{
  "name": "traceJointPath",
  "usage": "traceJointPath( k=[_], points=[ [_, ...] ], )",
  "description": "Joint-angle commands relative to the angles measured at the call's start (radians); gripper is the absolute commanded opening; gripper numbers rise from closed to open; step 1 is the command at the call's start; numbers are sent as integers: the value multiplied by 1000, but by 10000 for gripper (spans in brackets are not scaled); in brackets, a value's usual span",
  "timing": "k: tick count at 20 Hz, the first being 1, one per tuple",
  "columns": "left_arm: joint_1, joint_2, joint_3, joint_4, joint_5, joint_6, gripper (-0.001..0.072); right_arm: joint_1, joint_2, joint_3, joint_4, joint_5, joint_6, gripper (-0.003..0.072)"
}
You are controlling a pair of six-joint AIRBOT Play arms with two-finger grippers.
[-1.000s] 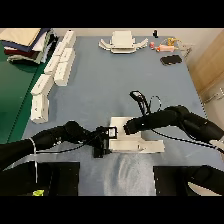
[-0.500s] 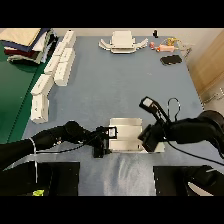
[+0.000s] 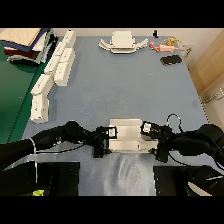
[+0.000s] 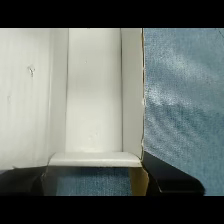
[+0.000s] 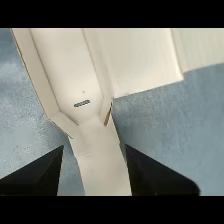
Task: Fold the box.
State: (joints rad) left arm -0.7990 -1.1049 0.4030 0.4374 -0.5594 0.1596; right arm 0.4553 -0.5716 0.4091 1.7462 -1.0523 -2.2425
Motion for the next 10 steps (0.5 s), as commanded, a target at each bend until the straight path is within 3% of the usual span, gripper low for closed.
traceJointPath(
  k=[1,10],
  points=[
    [1,1,1,0,0,0,487,1,-47,-15,13,86,-103,598],
    [1,1,1,0,0,0,487,2,-179,-14,122,187,-239,583]
  ],
)
